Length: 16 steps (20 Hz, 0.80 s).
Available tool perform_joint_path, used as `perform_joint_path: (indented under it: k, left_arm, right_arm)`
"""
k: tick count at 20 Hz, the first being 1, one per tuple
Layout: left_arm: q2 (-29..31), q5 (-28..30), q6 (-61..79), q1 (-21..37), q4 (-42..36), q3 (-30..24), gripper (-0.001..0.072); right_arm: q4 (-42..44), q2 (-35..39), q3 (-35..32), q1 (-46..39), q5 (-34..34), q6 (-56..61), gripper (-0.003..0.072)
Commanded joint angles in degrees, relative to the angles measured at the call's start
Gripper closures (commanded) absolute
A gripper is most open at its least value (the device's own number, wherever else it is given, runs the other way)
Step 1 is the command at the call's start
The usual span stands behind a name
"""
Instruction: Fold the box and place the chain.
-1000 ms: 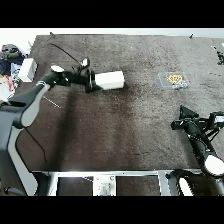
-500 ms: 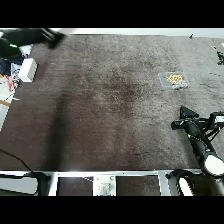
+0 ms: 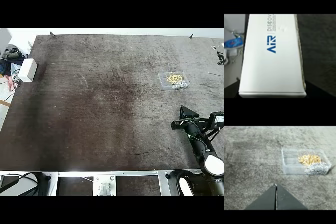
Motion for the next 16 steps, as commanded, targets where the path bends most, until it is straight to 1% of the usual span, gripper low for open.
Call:
perform_joint_path:
  k: [1,3,4,5,6,7,8,11,14,16]
  left_arm:
    - [3.1,4.1,-1.0,6.7,1.6,-15.0,0.0703]
    - [3.1,8.4,0.8,7.5,1.5,-21.2,0.0703]
    - [3.1,10.1,1.9,7.5,1.5,-23.6,0.0703]
    - [2.8,10.9,2.5,7.5,1.5,-25.2,0.0704]
    - [1.5,9.7,3.3,7.5,1.6,-25.6,0.0703]
    - [-0.6,7.6,5.4,7.7,1.4,-25.4,0.0703]
    - [-2.7,6.7,6.6,7.8,1.6,-25.0,0.0704]
    - [-8.7,5.5,9.4,7.8,1.7,-22.8,0.0702]
    - [-13.2,4.2,10.8,7.8,3.2,-19.3,0.0703]
    - [-15.8,1.9,11.7,7.8,3.1,-17.0,0.0703]
  right_arm:
    - [0.0,0.0,0.0,0.0,0.0,0.0,0.0676]
    - [0.0,0.0,0.0,0.0,0.0,0.0,0.0676]
    - [0.0,0.0,0.0,0.0,0.0,0.0,0.0676]
    - [0.0,0.0,0.0,0.0,0.0,0.0,0.0676]
    - [0.0,0.0,0.0,0.0,0.0,0.0,0.0676]
    - [0.0,0.0,0.0,0.0,0.0,0.0,0.0676]
    - [0.0,0.0,0.0,0.0,0.0,0.0,0.0676]
    - [0.0,0.0,0.0,0.0,0.0,0.0,0.0676]
    - [0.0,0.0,0.0,0.0,0.0,0.0,0.0676]
    - [0.0,0.0,0.0,0.0,0.0,0.0,0.0676]
